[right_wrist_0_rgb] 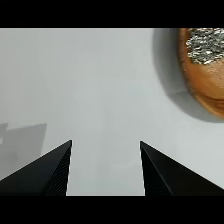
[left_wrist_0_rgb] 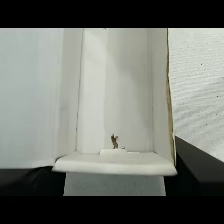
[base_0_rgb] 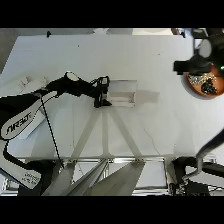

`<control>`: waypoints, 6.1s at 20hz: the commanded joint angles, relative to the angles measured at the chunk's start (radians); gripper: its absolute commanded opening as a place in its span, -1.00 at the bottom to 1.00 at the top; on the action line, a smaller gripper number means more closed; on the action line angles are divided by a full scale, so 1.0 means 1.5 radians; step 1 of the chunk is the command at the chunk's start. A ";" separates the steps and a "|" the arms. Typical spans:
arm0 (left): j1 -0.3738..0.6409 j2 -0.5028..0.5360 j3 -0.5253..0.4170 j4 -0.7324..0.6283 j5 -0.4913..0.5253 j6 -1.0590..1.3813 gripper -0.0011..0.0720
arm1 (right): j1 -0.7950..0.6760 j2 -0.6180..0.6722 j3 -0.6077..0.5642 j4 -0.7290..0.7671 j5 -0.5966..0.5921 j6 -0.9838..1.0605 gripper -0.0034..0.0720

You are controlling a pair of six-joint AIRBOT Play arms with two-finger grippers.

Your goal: Fold the box and place the chain.

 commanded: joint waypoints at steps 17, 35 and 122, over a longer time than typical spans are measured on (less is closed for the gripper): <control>0.001 0.001 0.000 0.000 0.000 0.000 0.40 | -0.348 -0.262 0.000 0.042 -0.203 -0.110 -0.12; 0.001 0.001 0.000 0.000 0.000 0.000 0.40 | -0.260 0.008 0.000 0.072 0.005 -0.155 -0.88; 0.001 0.001 0.000 0.000 0.000 0.000 0.40 | 0.205 -0.120 -0.031 0.188 0.012 -0.295 -0.87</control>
